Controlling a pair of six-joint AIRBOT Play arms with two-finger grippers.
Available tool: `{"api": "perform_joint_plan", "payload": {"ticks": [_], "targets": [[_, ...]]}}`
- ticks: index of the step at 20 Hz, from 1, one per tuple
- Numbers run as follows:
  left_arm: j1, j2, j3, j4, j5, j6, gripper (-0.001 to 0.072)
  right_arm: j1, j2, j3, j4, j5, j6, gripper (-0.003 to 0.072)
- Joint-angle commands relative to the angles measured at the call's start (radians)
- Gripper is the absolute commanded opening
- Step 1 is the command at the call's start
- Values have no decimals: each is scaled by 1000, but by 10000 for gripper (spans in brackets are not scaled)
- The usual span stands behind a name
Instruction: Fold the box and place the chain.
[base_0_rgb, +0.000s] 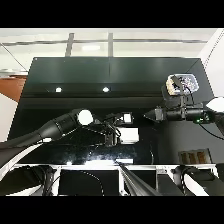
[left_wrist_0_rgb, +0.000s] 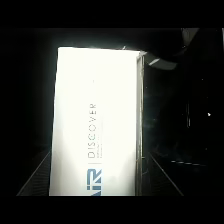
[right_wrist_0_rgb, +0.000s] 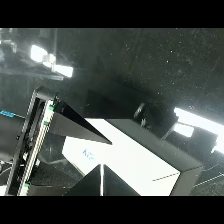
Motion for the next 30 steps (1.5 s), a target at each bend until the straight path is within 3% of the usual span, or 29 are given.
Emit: {"api": "perform_joint_plan", "payload": {"ticks": [1,8,9,10,12,14,17,21,24,26,28,30], "targets": [[-2,-3,0,0,-2,-1,708,0,1,1,0,0,0,28],[-23,-84,0,1,2,-1,703,0,1,1,0,-5,0,29],[-24,-92,0,1,1,-1,674,0,1,1,0,-10,0,28],[-23,-93,0,2,-1,-2,587,0,1,1,0,-14,0,29],[-8,-82,1,12,-1,-31,325,0,1,1,0,-19,0,29],[25,-55,1,51,-2,-105,288,0,1,1,0,-19,0,28],[115,10,1,157,-18,-217,290,-1,1,1,0,-19,1,29],[360,106,2,208,-22,-238,294,0,1,1,2,-19,1,29],[647,96,57,237,52,-378,295,0,1,1,5,-19,1,28],[853,44,140,237,109,-538,295,0,1,1,6,-19,5,29],[1019,-68,275,237,57,-655,296,0,1,1,7,-19,14,29],[1121,-200,403,238,-21,-685,296,0,1,1,7,-19,30,29]]}}
